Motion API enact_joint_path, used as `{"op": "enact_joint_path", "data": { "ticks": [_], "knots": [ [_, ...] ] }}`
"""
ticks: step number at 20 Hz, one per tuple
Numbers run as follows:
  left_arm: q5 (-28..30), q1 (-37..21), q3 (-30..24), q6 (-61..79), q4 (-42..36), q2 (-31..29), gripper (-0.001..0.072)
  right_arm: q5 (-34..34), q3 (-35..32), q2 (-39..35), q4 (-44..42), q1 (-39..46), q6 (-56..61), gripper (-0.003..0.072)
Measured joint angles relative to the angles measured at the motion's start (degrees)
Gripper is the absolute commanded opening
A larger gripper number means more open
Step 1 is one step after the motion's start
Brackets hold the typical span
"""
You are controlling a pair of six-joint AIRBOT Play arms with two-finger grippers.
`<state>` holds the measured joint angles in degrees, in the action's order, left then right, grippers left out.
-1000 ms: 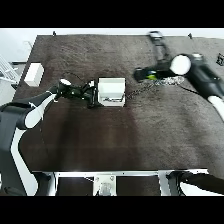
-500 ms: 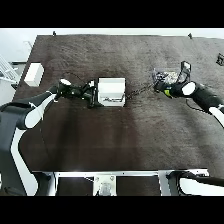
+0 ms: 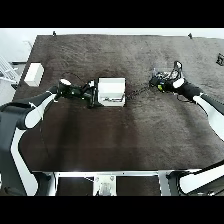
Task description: Fold the box and place the chain.
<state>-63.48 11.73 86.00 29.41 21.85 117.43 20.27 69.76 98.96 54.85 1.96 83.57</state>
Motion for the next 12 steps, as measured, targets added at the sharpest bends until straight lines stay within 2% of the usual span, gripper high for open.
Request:
{"op": "enact_joint_path", "data": {
  "ticks": [1, 4, 5, 6, 7, 12],
  "knots": [
    [0.0, 0.0, 0.0, 0.0, 0.0, 0.0, 0.0354, 0.1, 1.0, 1.2, -2.0, 0.1, -2.3, 0.0433],
    [0.0, 0.0, 0.0, 0.0, 0.0, 0.0, 0.0354, 0.1, 3.0, 4.1, -7.7, 0.7, -8.9, 0.0333],
    [0.0, 0.0, 0.0, 0.0, 0.0, 0.0, 0.0354, 0.1, 3.3, 4.9, -9.4, 0.9, -11.0, 0.0147],
    [0.0, 0.0, 0.0, 0.0, 0.0, 0.0, 0.0354, 0.0, 3.6, 5.5, -11.2, 1.1, -13.1, 0.0036],
    [0.0, 0.0, 0.0, 0.0, 0.0, 0.0, 0.0354, 0.1, 3.8, 5.8, -13.0, 1.2, -15.3, 0.001],
    [0.0, 0.0, 0.0, 0.0, 0.0, 0.0, 0.0354, 2.0, 4.3, 0.7, -18.5, 0.0, -22.3, 0.0007]
  ]
}}
